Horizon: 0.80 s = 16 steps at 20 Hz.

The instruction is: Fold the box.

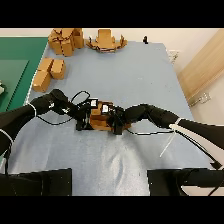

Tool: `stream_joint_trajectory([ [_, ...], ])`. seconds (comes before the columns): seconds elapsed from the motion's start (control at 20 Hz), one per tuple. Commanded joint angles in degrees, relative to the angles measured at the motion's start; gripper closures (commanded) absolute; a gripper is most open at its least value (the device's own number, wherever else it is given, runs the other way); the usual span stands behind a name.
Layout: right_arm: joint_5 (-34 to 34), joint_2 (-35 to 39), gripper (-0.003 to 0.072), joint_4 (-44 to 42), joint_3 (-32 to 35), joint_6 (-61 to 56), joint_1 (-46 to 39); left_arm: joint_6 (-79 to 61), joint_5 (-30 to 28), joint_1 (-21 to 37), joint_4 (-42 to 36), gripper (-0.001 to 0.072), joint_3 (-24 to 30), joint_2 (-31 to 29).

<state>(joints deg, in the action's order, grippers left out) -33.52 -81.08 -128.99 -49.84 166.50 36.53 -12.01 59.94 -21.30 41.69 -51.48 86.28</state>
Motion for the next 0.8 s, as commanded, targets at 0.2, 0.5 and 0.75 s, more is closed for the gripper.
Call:
stream_joint_trajectory([
  [0.2, -1.22, -0.81, 0.019, 0.2, 0.04, 0.48, 0.07, 0.02, 0.04, -0.02, -0.13, 0.0691, -0.02, 0.02],
  [0.5, -1.27, -0.98, 0.0153, 1.36, 0.04, -1.33, -0.22, 0.0, 0.02, -0.02, -0.11, 0.0692, -0.02, 0.02],
  [0.75, -10.73, 3.76, 0.0679, 15.98, 0.04, -18.84, -2.49, 0.02, 0.02, -0.02, -0.09, 0.0691, -0.02, 0.02],
])
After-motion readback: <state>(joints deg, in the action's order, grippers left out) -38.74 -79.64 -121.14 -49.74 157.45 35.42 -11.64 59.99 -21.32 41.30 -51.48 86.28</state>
